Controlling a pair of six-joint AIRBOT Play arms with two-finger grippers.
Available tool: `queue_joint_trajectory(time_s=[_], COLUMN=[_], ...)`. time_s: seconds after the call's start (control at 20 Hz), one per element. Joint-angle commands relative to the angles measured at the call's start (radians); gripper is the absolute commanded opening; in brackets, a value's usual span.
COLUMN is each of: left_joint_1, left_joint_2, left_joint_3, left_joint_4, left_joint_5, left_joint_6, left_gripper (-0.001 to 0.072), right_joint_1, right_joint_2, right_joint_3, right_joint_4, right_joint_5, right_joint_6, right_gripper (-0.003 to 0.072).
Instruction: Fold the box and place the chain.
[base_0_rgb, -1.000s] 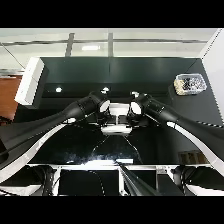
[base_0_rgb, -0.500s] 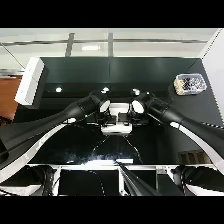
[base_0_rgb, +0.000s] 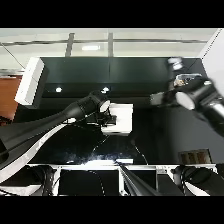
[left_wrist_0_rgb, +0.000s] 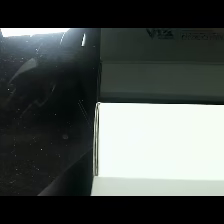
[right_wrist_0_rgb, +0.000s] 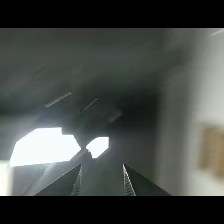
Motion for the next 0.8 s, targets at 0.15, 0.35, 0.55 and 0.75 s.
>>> queue_joint_trajectory(time_s=[0.15, 0.35, 0.55, 0.75], left_joint_1=[0.000, 0.000, 0.000, 0.000], left_joint_2=[0.001, 0.001, 0.001, 0.001], left_joint_3=[0.000, 0.000, 0.000, 0.000], left_joint_4=[0.000, 0.000, 0.000, 0.000], left_joint_5=[0.002, 0.001, 0.001, -0.001], left_joint_6=[0.000, 0.000, 0.000, 0.000], left_gripper=[0.0029, 0.0029, 0.0029, 0.0029], right_joint_1=[-0.402, -0.629, -0.739, -0.758], right_joint_2=[-0.021, -0.265, -0.537, -0.675], right_joint_3=[-0.091, 0.076, 0.378, 0.524], right_joint_4=[-0.155, 0.064, 0.193, 0.148], right_joint_5=[-0.367, -0.438, -0.220, -0.173], right_joint_6=[-0.035, -0.178, -0.312, -0.342], right_gripper=[0.0715, 0.0715, 0.0711, 0.0572])
